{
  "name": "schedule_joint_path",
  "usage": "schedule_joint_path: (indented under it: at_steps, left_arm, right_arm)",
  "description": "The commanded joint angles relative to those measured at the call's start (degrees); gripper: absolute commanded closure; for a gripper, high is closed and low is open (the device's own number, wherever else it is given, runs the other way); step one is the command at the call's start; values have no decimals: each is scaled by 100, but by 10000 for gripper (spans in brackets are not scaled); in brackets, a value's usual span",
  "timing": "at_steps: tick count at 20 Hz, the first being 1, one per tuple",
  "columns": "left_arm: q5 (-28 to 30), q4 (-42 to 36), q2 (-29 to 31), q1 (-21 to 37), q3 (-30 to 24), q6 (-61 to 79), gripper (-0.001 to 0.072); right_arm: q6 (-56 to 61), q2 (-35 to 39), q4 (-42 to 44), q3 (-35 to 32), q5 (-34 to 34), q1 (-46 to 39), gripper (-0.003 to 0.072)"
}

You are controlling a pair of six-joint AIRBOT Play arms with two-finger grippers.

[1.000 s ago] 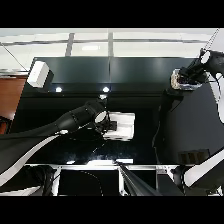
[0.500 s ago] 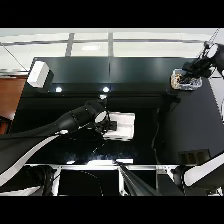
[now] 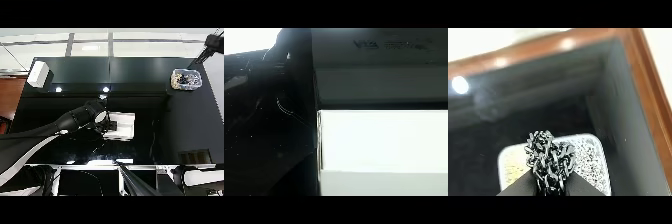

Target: Fold the box and place the chain.

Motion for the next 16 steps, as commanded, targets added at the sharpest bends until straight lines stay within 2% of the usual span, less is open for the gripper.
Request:
schedule_joint_path:
  at_steps: [1,4,8,13,16]
  left_arm:
    - [0,-7,-2,0,4,0,686]
    - [0,-7,-2,0,4,-2,687]
    - [7,-7,-2,0,4,-2,687]
    - [4,-4,-2,0,4,-2,687]
    - [4,-4,-2,0,4,-2,686]
  right_arm:
    - [-297,651,680,59,494,0,680]
    - [-625,1322,1626,-540,791,13,680]
    - [-1451,2765,2916,-2518,793,225,680]
    - [-1622,4282,2900,-4774,1078,1198,684]
    - [-1696,4470,3305,-5421,1733,1867,682]
